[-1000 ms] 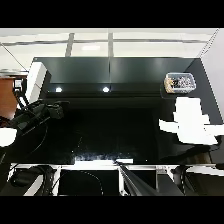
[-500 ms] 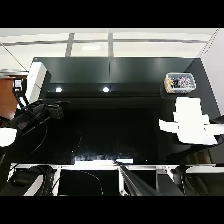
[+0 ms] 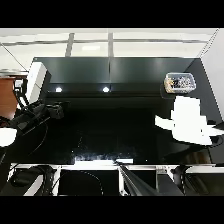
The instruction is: Fold the box and place the chain.
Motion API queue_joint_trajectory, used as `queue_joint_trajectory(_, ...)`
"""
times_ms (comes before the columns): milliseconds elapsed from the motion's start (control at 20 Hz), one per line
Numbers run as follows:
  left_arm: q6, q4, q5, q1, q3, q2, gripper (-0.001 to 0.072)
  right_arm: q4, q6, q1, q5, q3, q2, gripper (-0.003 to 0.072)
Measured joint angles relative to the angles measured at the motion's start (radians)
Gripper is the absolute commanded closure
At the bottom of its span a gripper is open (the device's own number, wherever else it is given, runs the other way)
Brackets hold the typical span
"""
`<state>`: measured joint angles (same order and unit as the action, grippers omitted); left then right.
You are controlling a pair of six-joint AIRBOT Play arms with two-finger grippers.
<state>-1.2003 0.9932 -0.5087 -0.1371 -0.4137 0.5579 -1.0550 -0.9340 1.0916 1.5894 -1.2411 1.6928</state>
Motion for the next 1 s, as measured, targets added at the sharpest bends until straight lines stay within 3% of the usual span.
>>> queue_joint_trajectory(150,0.0,0.0,0.0,0.0,0.0,0.0,0.0007,0.008,0.005,-0.002,0.008,0.002,-0.013,0.0635)
queue_joint_trajectory(200,0.0,0.0,0.0,0.0,0.0,0.0,0.0007,0.013,0.01,-0.005,0.012,0.008,-0.02,0.0674)
queue_joint_trajectory(500,0.0,0.0,-0.001,0.0,0.0,0.0,0.0007,0.079,0.016,-0.085,0.006,0.083,-0.08,0.0677)
queue_joint_trajectory(800,0.0,-0.003,-0.001,0.0,0.0,0.0,0.0007,0.231,-0.002,-0.286,-0.011,0.186,-0.197,0.0677)
queue_joint_trajectory(1000,0.0,-0.006,-0.001,0.0,0.0,0.002,0.0007,0.323,-0.009,-0.464,-0.09,0.32,-0.327,0.0677)
